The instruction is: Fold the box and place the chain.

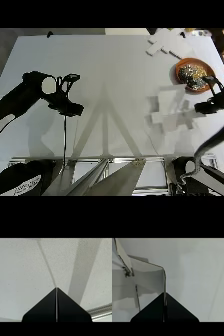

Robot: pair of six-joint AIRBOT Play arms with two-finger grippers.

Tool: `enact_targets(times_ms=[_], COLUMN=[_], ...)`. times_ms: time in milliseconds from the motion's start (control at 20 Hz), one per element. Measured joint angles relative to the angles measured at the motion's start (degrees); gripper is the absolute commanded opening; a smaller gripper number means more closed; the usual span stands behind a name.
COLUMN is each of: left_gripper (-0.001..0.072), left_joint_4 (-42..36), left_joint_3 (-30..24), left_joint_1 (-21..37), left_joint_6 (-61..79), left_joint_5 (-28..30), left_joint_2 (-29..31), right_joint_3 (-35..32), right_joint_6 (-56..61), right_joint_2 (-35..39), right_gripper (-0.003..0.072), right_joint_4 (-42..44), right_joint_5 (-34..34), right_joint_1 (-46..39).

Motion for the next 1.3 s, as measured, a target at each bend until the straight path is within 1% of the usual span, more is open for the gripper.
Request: enact_targets(times_ms=[100,200,350,450,500,550,600,750,800,850,900,1000,1100,1200,1300], left_gripper=[0.0011,0.0011,0.0011,0.0012,0.0067,0.0329,0.0503,0.0507,0.0543,0.0654,0.0689,0.0698,0.0697,0.0696,0.0697], left_joint_4=[0.0,0.0,0.0,0.0,0.0,-0.5,-1.4,-8.3,-11.5,-15.1,-19.3,-27.2,-34.6,-41.3,-46.4], left_joint_3=[0.0,0.0,0.0,0.0,0.0,0.0,0.0,0.0,0.0,0.0,0.0,0.2,0.7,1.0,1.2], left_joint_1=[0.0,0.0,0.0,0.0,0.0,-0.1,-0.1,-0.2,-0.2,-0.1,0.1,1.3,3.7,6.6,8.7], left_joint_6=[0.0,0.0,0.0,0.8,1.8,3.5,6.1,18.3,22.9,27.6,32.6,41.2,48.4,54.8,60.0], left_joint_5=[0.0,0.0,1.2,3.7,5.2,6.6,7.7,10.1,10.6,11.2,11.8,13.2,13.2,11.5,9.6], left_joint_2=[0.0,0.0,0.0,0.0,0.0,0.0,0.0,-0.8,-1.3,-1.9,-2.7,-4.9,-8.0,-11.2,-14.1], right_joint_3=[-1.7,-4.6,-10.1,-13.3,-14.4,-15.2,-15.9,-16.9,-17.1,-17.2,-17.3,-17.4,-17.4,-17.5,-17.5], right_joint_6=[0.3,2.1,6.4,9.2,10.3,10.8,11.6,12.4,12.6,13.0,13.0,13.2,13.4,13.4,13.4], right_joint_2=[4.0,8.3,14.6,17.6,18.6,19.2,19.7,20.5,20.7,20.8,20.8,20.9,21.0,21.0,21.0], right_gripper=[0.0009,0.0009,0.0009,0.0010,0.0010,0.0010,0.0010,0.0010,0.0010,0.0010,0.0011,0.0011,0.0011,0.0011,0.0011], right_joint_4=[7.5,13.0,17.5,19.1,19.5,19.9,20.2,20.7,20.9,20.9,20.9,21.1,21.1,21.1,21.1], right_joint_5=[-1.3,-3.5,-8.1,-10.6,-11.6,-12.2,-12.7,-13.6,-13.7,-14.0,-14.0,-14.0,-14.2,-14.3,-14.4], right_joint_1=[5.2,10.4,17.9,22.4,24.5,26.2,27.8,31.3,32.2,33.0,33.6,34.7,35.5,35.9,36.0])
